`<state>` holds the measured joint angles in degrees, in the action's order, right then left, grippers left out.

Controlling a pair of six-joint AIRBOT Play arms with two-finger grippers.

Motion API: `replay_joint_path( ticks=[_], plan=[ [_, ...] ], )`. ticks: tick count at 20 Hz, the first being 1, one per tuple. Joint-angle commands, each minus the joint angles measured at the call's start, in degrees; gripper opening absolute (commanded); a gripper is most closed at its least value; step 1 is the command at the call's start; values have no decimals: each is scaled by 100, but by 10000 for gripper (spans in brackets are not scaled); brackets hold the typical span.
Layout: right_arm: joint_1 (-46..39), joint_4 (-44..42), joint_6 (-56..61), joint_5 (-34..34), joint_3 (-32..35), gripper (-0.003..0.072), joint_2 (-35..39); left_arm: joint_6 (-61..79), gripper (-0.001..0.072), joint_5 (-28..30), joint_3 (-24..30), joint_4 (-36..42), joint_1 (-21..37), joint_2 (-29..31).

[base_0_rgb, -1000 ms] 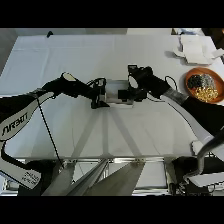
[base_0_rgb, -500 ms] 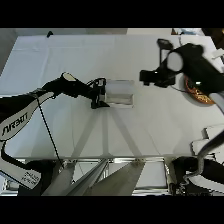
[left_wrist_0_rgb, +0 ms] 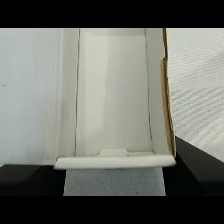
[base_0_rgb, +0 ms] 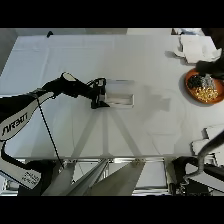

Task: Fold the box and place the chain.

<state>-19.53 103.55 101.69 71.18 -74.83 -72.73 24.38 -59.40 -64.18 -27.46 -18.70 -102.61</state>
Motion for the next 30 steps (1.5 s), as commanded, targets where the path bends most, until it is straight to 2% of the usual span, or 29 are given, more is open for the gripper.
replay_joint_path(
  ticks=[1, 4, 8, 12, 18, 20, 21, 22, 24, 25, 30],
  plan=[
    [-1036, -72, -531, -122, 2, 471, -437, 2, 228, 2, 0, -4, 4, 2],
    [-1399, -229, -774, -299, 2, 479, -920, 2, 228, 2, 0, -4, 4, 2],
    [-1572, -225, -772, -881, 2, 479, -1486, 2, 228, 2, 0, -2, 4, 0],
    [-1606, -254, -767, -916, 2, 481, -2127, 2, 228, 2, 0, -4, 4, 0],
    [-1606, -356, -769, -1261, 2, 474, -2529, 2, 228, 2, 0, -2, 4, 2],
    [-1606, -356, -769, -1276, 2, 388, -2575, 2, 228, 2, 0, -2, 4, 0],
    [-1606, -356, -769, -1257, 2, 377, -2586, 0, 228, 2, 0, -2, 4, 2],
    [-1606, -358, -772, -1209, 2, 316, -2586, 2, 228, 2, 0, -2, 4, 2],
    [-1606, -356, -774, -1040, 2, 66, -2583, 2, 228, 2, 0, -2, 4, 2],
    [-1606, -354, -778, -931, 2, 11, -2579, 2, 228, 0, 0, -4, 4, 2],
    [-1484, -332, -925, -741, 2, 9, -2164, 2, 228, 2, 0, -4, 4, 2]
  ],
)
